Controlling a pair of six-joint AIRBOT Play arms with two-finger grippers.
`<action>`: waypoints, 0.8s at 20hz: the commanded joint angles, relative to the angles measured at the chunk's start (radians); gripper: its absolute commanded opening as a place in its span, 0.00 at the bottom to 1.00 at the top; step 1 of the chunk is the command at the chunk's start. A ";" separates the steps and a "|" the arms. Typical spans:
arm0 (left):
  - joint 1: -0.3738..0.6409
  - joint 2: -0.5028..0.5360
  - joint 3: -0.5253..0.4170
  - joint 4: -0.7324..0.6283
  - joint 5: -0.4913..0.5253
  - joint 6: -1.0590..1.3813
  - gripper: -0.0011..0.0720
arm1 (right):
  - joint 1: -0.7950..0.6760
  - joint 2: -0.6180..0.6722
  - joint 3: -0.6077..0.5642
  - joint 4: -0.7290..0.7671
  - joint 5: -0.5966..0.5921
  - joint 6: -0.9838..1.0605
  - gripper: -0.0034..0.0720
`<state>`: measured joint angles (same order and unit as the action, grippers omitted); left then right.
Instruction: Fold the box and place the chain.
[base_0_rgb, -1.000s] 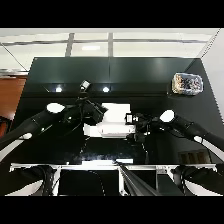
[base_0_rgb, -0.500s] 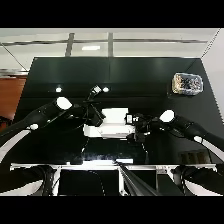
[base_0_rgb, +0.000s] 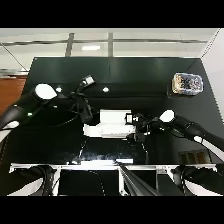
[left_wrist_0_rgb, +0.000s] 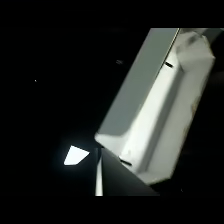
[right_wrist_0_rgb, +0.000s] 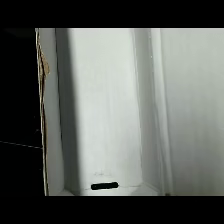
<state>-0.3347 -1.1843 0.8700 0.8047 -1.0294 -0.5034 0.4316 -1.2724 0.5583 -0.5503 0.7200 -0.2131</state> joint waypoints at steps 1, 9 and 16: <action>0.046 0.074 -0.027 0.024 -0.153 0.011 0.39 | 0.000 -0.001 0.000 0.000 0.001 -0.001 0.21; -0.133 0.015 -0.156 0.207 0.071 0.358 0.98 | 0.000 -0.001 0.000 0.000 0.001 -0.001 0.21; -0.172 -0.040 -0.158 0.169 0.139 0.335 0.80 | 0.000 -0.001 -0.001 0.000 0.001 -0.001 0.21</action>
<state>-0.4919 -1.1973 0.7151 0.9890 -0.9249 -0.1715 0.4316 -1.2724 0.5583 -0.5503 0.7204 -0.2138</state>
